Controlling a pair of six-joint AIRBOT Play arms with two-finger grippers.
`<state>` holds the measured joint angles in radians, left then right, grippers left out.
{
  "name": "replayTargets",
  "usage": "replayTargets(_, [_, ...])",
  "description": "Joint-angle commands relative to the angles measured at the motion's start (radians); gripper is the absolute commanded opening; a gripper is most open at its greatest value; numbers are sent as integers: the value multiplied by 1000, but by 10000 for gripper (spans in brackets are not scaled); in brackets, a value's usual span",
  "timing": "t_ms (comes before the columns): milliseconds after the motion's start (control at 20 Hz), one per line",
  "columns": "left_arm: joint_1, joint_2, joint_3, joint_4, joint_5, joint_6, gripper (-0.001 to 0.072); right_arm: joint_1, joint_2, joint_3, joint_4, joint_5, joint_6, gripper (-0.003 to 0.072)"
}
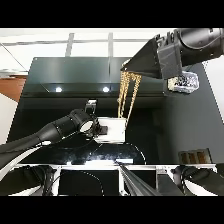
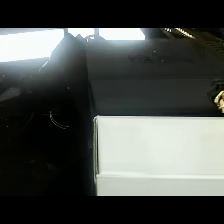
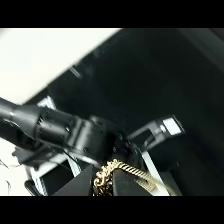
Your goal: Fold the box and place the chain.
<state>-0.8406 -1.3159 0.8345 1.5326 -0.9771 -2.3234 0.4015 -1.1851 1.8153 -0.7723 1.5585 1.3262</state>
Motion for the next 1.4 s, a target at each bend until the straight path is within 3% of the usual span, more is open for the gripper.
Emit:
replayTargets(0, [0, 0, 1, 0, 0, 0, 31, 1, -1, 0, -67, 52, 28, 40])
replayTargets(200, [0, 0, 1, 0, 0, 0, 31, 1, 0, 0, -173, 109, 60, 40])
replayTargets(500, [0, 0, 1, 0, 0, 0, 31, 1, 0, 0, -160, 194, 61, 40])
replayTargets(1100, [0, 0, 1, 0, 0, 0, 31, 37, -1, -51, 118, 97, -27, 40])
replayTargets(1350, [0, 0, 1, 0, 0, 0, 31, 61, -1, -146, 25, 65, -29, 40])
